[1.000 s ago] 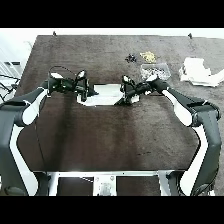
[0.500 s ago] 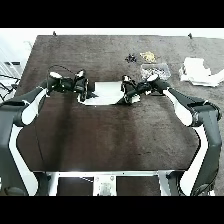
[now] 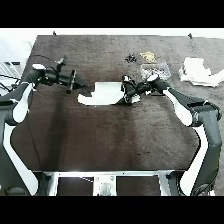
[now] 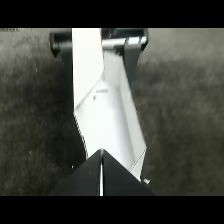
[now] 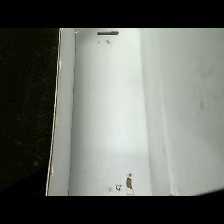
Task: Fold the box and place the chain.
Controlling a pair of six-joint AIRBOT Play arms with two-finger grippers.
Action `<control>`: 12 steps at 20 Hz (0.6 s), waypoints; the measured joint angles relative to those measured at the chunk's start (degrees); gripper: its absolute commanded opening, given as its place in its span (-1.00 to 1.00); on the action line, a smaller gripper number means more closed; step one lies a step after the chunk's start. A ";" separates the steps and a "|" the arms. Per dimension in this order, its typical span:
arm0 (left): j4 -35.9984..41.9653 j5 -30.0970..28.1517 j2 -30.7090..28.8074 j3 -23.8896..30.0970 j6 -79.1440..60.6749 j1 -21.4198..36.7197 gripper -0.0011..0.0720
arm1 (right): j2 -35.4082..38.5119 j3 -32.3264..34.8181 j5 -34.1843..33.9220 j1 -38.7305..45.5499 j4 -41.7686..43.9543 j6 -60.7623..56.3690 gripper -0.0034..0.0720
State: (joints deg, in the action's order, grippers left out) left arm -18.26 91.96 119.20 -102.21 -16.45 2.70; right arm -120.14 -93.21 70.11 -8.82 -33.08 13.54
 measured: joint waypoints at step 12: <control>-5.46 -12.41 -17.94 13.88 6.62 -8.79 -0.93 | 0.00 -0.02 0.00 0.00 0.02 0.00 0.14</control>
State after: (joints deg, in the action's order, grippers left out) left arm -23.73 79.55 101.25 -88.33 -9.82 -6.09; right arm -120.14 -93.23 70.11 -8.82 -33.06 13.54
